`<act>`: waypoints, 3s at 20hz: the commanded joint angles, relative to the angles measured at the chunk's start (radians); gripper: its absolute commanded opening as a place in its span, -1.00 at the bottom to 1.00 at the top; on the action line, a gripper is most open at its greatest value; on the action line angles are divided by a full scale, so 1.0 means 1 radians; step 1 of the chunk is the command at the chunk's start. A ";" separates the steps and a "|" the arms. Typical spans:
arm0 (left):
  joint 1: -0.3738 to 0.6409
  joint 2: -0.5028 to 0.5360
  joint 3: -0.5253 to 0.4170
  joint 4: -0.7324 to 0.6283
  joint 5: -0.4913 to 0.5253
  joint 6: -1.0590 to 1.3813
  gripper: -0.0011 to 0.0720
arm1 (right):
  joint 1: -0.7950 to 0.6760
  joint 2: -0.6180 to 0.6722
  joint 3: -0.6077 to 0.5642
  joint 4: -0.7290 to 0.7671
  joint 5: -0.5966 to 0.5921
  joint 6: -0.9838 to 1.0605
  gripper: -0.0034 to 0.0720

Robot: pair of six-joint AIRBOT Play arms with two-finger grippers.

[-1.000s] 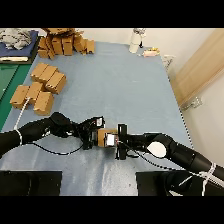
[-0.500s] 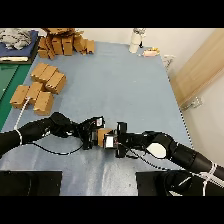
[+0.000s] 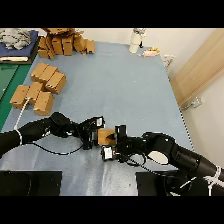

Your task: Fold the box.

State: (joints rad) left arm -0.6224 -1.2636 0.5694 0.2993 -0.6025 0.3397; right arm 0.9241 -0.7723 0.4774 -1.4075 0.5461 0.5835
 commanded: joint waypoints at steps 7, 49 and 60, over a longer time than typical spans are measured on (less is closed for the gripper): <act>-0.001 -0.001 0.001 0.000 0.000 0.000 0.34 | 0.028 0.002 0.003 -0.347 0.018 0.255 0.04; -0.001 -0.001 0.001 0.000 -0.001 0.000 0.34 | 0.075 -0.062 0.069 -0.426 0.023 0.255 -0.32; -0.001 -0.001 0.001 0.000 -0.002 0.000 0.34 | 0.076 -0.119 0.069 -0.303 0.030 0.254 -0.67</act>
State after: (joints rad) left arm -0.6235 -1.2636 0.5694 0.2989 -0.6033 0.3397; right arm 0.9985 -0.8772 0.5457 -1.7721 0.5735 0.8383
